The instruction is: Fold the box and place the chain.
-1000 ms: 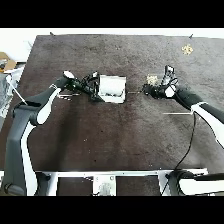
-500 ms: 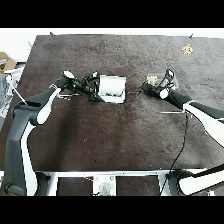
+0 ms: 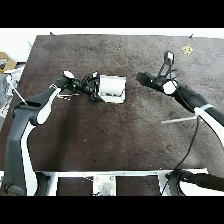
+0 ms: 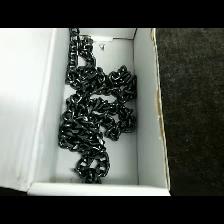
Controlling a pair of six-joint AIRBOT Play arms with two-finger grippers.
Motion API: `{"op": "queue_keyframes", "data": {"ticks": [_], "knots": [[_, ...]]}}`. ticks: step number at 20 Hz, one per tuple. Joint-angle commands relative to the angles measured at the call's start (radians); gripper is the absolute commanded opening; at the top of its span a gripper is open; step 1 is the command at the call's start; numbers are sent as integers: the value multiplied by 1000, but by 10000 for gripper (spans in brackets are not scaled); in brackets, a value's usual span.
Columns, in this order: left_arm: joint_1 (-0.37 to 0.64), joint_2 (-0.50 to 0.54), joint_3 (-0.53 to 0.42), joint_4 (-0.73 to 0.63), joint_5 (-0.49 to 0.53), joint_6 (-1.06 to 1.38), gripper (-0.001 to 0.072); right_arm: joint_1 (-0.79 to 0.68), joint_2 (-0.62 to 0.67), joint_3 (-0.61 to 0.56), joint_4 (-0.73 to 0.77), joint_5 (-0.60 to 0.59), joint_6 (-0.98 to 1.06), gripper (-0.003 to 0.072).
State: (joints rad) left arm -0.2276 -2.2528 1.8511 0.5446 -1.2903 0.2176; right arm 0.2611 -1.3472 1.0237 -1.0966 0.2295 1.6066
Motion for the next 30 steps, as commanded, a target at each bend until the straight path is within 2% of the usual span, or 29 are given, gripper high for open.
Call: {"op": "queue_keyframes", "data": {"ticks": [1,4,7,13,14,15,16,19,23,25,26,27,28,29,30], "knots": [[1,0,0,0,0,0,388,125,179,3,-2,-82,-44,-1],[1,0,0,0,0,0,388,243,220,21,-3,-154,-44,-2],[1,-1,0,0,0,0,388,335,172,21,-2,-235,-39,-2],[1,0,0,0,0,0,388,369,-45,20,2,-166,-9,0],[1,-1,0,0,0,0,389,365,-67,19,2,-159,-10,27],[1,-1,0,0,0,0,388,356,-82,19,2,-152,-10,170],[1,-1,0,0,0,0,389,340,-87,18,1,-137,-10,213],[1,-1,0,0,0,0,389,267,-71,18,-8,-55,-14,214],[1,0,0,0,0,0,388,132,-53,-10,-112,117,-13,215],[1,-1,0,0,0,0,388,42,-54,-91,-113,82,38,217],[1,-1,0,0,0,0,389,-11,-59,-133,-111,42,79,241],[1,0,0,0,0,0,388,-57,-64,-169,-111,-4,122,390],[1,-1,0,0,0,0,388,-95,-73,-194,-111,-41,149,453],[1,0,0,0,0,0,388,-124,-90,-202,-106,-59,153,389],[1,-1,0,0,0,0,388,-138,-107,-201,-87,-73,152,375]]}}
